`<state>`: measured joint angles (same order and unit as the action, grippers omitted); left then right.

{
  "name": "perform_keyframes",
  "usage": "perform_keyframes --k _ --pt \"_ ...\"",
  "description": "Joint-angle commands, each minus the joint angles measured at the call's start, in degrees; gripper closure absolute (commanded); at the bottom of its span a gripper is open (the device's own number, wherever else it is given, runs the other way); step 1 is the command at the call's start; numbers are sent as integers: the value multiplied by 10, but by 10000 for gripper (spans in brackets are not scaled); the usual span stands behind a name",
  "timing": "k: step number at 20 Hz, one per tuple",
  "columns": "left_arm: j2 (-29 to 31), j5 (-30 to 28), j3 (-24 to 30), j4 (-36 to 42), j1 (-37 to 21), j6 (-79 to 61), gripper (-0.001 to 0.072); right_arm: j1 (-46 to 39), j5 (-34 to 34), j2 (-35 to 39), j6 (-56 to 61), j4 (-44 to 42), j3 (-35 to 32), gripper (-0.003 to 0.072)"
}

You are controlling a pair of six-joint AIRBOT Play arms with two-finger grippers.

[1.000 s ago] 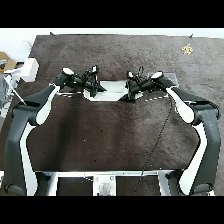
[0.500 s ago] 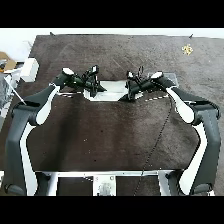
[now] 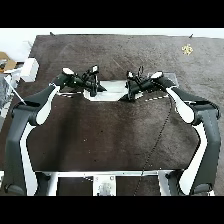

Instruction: Fold the box and place the chain.

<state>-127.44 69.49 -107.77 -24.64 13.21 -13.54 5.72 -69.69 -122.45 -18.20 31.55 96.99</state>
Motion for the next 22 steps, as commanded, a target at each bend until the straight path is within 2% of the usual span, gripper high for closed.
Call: perform_keyframes --k 1,7,8,9,10,12,16,19,22 --pt "0 0 0 3 0 0 695 0 0 0 0 0 0 210" --pt "0 1 0 3 0 0 694 0 0 0 0 0 0 210" --pt "0 1 0 3 0 -1 639 0 0 0 0 0 0 210" --pt "0 1 0 3 0 0 439 0 0 0 0 0 0 210" --pt "0 1 0 5 0 0 402 0 0 0 0 0 0 210" --pt "0 9 0 21 -3 0 403 0 0 0 0 0 0 210" --pt "27 66 0 27 -35 37 403 0 0 0 0 0 0 210" --pt "65 136 -1 26 -74 120 404 0 0 0 0 0 0 210" --pt "75 227 0 25 -77 260 404 0 0 0 0 0 0 210"
